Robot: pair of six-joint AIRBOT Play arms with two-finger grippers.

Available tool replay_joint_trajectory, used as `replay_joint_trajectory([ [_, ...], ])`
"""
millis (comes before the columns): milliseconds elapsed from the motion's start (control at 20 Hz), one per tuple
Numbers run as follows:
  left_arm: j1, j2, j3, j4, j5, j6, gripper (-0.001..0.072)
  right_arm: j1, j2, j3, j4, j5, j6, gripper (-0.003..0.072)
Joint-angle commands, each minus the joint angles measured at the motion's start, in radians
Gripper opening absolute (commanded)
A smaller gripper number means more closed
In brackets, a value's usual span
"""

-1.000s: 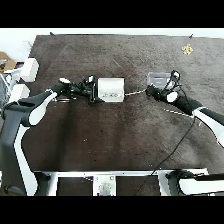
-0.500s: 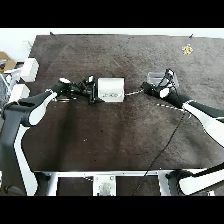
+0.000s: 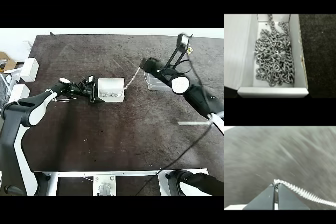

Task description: Fold the box and place the chain.

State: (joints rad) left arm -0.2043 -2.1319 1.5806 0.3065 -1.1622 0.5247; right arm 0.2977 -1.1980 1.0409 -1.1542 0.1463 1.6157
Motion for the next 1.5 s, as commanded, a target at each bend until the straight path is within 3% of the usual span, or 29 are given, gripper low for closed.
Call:
replay_joint_trajectory([
  [0,0.001,0.0,0.0,0.0,0.0,0.0,0.0222,0.098,0.137,0.001,-0.056,-0.033,0.0,0.0005],
  [450,0.001,0.0,0.0,0.0,0.0,0.0,0.0222,0.268,0.13,0.002,-0.057,-0.344,0.001,0.0004],
  [750,0.001,0.0,0.0,0.0,0.0,0.0,0.0222,0.268,0.031,0.006,-0.039,-0.401,0.004,0.0004],
  [900,0.001,0.0,0.0,0.0,0.0,0.0,0.0222,0.268,-0.03,0.006,-0.039,-0.34,0.004,0.0004],
  [1100,0.001,0.0,0.0,0.0,0.0,0.0,0.0222,0.268,-0.084,-0.009,-0.04,-0.068,0.003,0.0004],
  [1450,0.001,0.0,0.0,0.0,0.0,0.0,0.0222,0.259,-0.107,-0.054,-0.153,-0.051,0.0,0.0004],
])
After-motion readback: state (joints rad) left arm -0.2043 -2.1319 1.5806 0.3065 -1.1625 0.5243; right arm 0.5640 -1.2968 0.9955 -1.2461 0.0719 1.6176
